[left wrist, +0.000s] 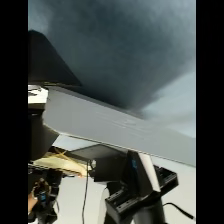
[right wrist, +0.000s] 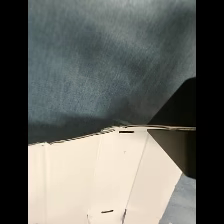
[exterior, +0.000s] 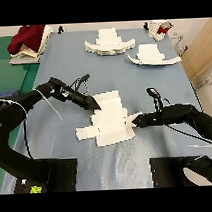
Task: Fold the box.
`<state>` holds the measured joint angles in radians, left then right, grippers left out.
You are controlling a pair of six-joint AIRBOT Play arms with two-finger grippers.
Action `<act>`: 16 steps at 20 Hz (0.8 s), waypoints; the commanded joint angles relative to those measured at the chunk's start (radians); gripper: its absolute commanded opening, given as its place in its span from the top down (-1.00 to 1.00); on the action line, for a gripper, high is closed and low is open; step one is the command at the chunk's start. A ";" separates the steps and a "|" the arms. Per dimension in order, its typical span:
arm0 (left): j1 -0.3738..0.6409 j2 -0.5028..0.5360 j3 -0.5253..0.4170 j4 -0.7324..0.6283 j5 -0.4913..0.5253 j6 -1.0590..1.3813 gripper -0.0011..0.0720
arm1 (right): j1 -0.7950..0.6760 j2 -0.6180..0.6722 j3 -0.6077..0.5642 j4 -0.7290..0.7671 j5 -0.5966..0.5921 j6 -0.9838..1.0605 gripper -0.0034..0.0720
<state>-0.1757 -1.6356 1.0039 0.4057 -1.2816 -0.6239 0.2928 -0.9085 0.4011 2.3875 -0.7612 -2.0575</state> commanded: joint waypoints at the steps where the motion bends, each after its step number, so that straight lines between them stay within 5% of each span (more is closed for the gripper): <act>1: -0.012 -0.006 0.008 0.007 -0.048 0.034 0.55 | 0.000 0.000 0.000 -0.001 0.001 0.001 0.90; 3: -0.011 -0.006 0.008 0.029 -0.057 0.034 0.56 | 0.000 0.000 0.000 -0.001 0.001 0.000 0.90; 4: -0.011 -0.006 0.008 0.043 -0.057 0.037 0.87 | 0.000 0.000 0.000 -0.001 0.002 0.000 0.90; 5: -0.011 -0.006 0.008 0.047 -0.057 0.048 0.93 | 0.000 0.000 0.000 -0.001 0.001 0.000 0.90; 10: -0.011 -0.006 0.019 0.043 -0.054 0.086 0.94 | 0.000 0.000 0.000 -0.002 0.002 0.000 0.90; 11: -0.011 -0.006 0.019 0.044 -0.054 0.094 0.94 | 0.000 0.000 0.000 -0.002 0.002 0.000 0.84; 13: -0.011 -0.006 0.019 0.044 -0.056 0.097 0.93 | 0.000 0.000 0.001 -0.025 0.005 0.000 0.37; 16: -0.011 -0.004 0.019 0.043 -0.055 0.193 0.94 | 0.000 0.000 0.011 -0.151 0.032 0.002 0.29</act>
